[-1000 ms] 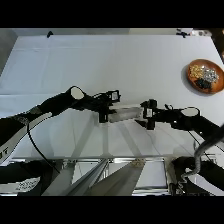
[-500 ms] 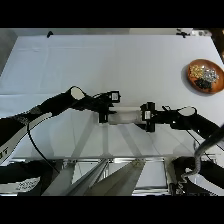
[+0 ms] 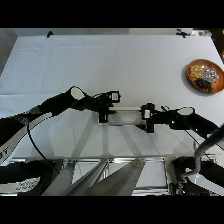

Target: Fold the box and place the chain.

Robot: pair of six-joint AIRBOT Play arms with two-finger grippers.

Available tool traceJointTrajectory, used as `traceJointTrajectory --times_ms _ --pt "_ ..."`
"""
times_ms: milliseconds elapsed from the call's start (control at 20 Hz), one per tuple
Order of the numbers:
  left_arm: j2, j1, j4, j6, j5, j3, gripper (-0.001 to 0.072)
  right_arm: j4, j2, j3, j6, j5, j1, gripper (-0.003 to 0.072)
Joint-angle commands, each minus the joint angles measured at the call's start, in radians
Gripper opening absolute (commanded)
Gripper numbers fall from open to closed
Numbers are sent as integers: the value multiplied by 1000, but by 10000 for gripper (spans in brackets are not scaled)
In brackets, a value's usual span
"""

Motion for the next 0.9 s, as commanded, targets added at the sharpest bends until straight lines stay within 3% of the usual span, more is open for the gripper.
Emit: traceJointTrajectory --times_ms 0,250,350,700,850 --pt "0 0 0 0 1 0 14 48 -6 0 -24 1 0 652" --pt "0 0 0 0 1 0 14 73 -46 0 -48 2 0 650" --pt "0 0 0 0 1 0 14 94 -68 0 -79 8 0 596" --pt "0 0 0 0 1 0 14 161 -72 0 -77 10 0 587" --pt "0 0 0 0 1 0 14 172 -93 1 -78 16 0 526"
